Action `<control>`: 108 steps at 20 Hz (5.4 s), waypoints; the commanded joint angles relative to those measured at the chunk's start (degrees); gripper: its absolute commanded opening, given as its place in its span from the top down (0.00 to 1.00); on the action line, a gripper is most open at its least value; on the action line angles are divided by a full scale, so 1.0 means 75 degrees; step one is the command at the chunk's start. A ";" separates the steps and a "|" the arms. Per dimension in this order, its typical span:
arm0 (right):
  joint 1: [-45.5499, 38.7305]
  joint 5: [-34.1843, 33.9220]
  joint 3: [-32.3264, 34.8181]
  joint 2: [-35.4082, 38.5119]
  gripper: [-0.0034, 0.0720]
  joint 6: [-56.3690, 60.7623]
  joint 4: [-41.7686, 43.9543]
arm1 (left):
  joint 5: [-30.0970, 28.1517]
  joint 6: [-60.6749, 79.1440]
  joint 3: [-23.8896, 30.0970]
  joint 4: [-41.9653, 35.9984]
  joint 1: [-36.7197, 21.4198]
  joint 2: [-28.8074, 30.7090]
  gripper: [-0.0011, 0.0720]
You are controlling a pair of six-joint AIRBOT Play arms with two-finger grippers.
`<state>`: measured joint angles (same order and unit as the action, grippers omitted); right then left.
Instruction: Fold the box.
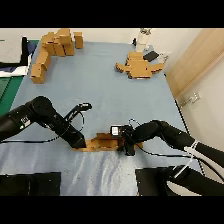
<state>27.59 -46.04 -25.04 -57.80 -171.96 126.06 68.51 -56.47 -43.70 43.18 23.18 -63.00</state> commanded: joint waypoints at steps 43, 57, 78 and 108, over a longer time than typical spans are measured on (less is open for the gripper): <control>0.0003 0.0012 -0.0003 -0.0006 0.29 0.0003 0.0017 | -0.3605 0.9961 0.2923 -0.2328 -0.0271 0.0755 0.03; 0.0003 0.0009 -0.0003 -0.0006 0.29 0.0003 0.0017 | -0.4637 1.0249 0.2739 -0.3593 0.0539 0.0242 0.59; 0.0003 0.0009 -0.0003 -0.0006 0.29 0.0003 0.0017 | -0.5266 1.0981 0.2766 -0.4870 0.1096 0.0108 0.46; 0.0003 0.0009 -0.0003 -0.0006 0.29 0.0003 0.0017 | -0.4354 -0.3963 0.2914 0.0833 0.0044 0.1445 0.98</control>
<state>27.62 -45.95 -25.02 -57.82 -171.96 126.17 40.71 -84.20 -21.91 51.83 19.64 -51.44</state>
